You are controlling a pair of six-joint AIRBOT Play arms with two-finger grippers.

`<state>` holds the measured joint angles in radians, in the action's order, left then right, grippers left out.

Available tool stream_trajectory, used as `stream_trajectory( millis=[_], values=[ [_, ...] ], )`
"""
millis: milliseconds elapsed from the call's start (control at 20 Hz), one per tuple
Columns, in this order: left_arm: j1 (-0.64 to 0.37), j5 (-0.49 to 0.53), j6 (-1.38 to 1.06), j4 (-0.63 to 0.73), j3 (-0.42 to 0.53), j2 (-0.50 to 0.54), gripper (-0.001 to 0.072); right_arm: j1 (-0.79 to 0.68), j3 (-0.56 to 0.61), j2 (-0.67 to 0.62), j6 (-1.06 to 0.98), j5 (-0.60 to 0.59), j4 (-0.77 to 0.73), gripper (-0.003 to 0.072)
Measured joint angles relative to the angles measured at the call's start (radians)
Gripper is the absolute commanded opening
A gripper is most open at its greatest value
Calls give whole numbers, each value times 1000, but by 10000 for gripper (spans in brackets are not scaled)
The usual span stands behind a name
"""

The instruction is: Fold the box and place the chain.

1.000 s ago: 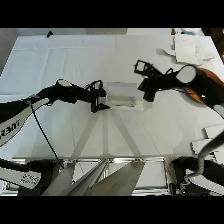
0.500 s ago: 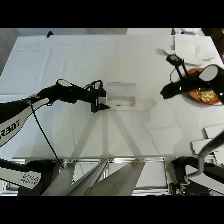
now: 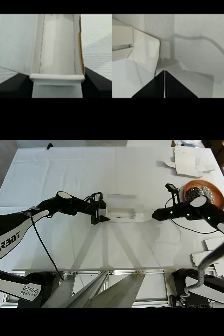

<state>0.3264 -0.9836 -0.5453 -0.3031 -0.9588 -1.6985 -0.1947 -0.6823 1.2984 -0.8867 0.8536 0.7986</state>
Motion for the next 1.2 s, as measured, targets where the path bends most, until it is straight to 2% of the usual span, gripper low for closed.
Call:
stream_trajectory(
  millis=[350, 600, 700, 1100, 1200],
  values=[
    [0, 0, 0, 0, 0, 0, 368, 69, 11, 89, 28, -51, -127, 11],
    [0, 0, 0, 0, 0, 0, 368, 80, 11, 104, 119, -6, -256, 17],
    [0, 0, 0, 0, 0, 0, 368, 82, 11, 106, 151, 14, -320, 94],
    [0, 0, 0, 0, 0, 0, 368, 82, 11, 107, 213, 58, -463, 94],
    [-1, 1, 0, 0, 0, 0, 368, 82, 11, 107, 224, 66, -479, 36]
  ],
)
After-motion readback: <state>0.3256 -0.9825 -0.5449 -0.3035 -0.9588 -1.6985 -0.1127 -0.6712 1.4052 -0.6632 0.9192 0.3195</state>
